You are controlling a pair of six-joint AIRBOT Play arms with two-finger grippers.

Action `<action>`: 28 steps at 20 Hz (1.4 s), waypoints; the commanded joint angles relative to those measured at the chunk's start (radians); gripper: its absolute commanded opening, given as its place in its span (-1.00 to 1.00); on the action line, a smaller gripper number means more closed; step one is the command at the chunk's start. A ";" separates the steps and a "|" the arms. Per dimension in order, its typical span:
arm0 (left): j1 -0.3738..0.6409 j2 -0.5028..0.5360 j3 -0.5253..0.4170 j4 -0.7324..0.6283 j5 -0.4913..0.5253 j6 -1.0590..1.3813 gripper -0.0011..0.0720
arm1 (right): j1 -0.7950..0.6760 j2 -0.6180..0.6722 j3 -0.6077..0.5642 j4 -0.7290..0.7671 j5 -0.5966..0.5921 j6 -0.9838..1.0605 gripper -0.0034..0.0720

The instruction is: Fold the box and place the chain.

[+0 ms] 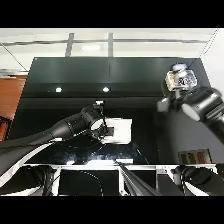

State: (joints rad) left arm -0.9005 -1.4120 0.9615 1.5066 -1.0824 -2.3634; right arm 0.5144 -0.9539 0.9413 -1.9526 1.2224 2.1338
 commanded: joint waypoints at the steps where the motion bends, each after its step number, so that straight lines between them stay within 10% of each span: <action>1: 0.000 0.000 0.000 0.000 0.004 0.000 -0.89 | -0.265 -0.025 -0.036 -0.158 -0.366 0.055 0.31; 2: 0.000 0.000 0.000 0.000 0.004 0.000 -0.89 | -0.343 -0.079 -0.029 -0.079 -0.439 0.093 1.00; 7: 0.000 0.000 0.000 0.000 0.004 0.000 -0.89 | -0.556 -0.461 0.256 0.448 -0.365 0.062 1.00; 13: 0.000 0.000 0.000 0.000 0.007 0.000 -0.89 | -0.573 -0.780 0.638 0.505 -0.201 0.396 0.85; 28: 0.000 0.000 0.000 0.000 0.004 0.000 -0.89 | -0.600 -0.877 0.661 0.515 -0.292 0.521 0.54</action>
State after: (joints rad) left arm -0.9005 -1.4120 0.9615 1.5063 -1.0794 -2.3642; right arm -0.0845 -1.8118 1.6009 -1.4429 0.9398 2.6492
